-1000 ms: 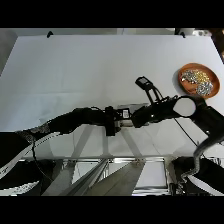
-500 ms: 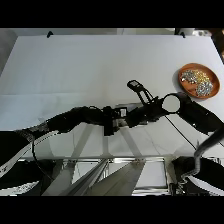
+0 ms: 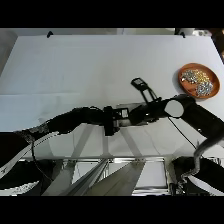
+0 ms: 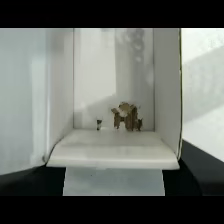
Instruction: Fold the box and place the chain.
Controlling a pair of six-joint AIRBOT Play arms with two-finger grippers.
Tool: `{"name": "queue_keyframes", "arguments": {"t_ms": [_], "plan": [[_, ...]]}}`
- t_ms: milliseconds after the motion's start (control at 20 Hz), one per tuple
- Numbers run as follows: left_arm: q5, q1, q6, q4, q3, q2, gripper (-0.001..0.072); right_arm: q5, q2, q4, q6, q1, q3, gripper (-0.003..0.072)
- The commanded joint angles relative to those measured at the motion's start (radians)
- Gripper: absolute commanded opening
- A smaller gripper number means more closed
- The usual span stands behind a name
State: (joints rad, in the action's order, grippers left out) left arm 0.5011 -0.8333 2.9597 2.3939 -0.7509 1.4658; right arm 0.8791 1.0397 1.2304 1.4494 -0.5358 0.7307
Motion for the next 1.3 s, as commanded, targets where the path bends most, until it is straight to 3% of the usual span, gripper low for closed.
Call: {"name": "queue_keyframes", "arguments": {"t_ms": [0, 600, 800, 1100, 1200, 1250], "plan": [[0.013, 0.003, -0.008, 0.014, 0.002, 0.002, 0.0153, 0.047, -0.125, 0.024, 0.019, 0.088, 0.005, 0.0047], [0.012, 0.003, -0.008, 0.014, 0.002, 0.002, 0.0153, 0.051, -0.141, -0.04, -0.019, 0.107, -0.048, 0.0048], [0.011, 0.003, -0.008, 0.014, 0.002, 0.002, 0.0153, -0.003, -0.135, -0.113, -0.072, 0.106, -0.127, 0.0048], [0.012, 0.002, -0.009, 0.014, 0.002, 0.002, 0.0153, -0.073, -0.064, -0.166, -0.122, 0.039, -0.14, 0.0048], [0.011, 0.003, -0.008, 0.014, 0.002, 0.002, 0.0153, -0.091, -0.023, -0.166, -0.121, 0.007, -0.14, 0.0066], [0.011, 0.002, -0.008, 0.014, 0.002, 0.002, 0.0153, -0.091, -0.012, -0.166, -0.117, 0.007, -0.14, 0.0119]]}}
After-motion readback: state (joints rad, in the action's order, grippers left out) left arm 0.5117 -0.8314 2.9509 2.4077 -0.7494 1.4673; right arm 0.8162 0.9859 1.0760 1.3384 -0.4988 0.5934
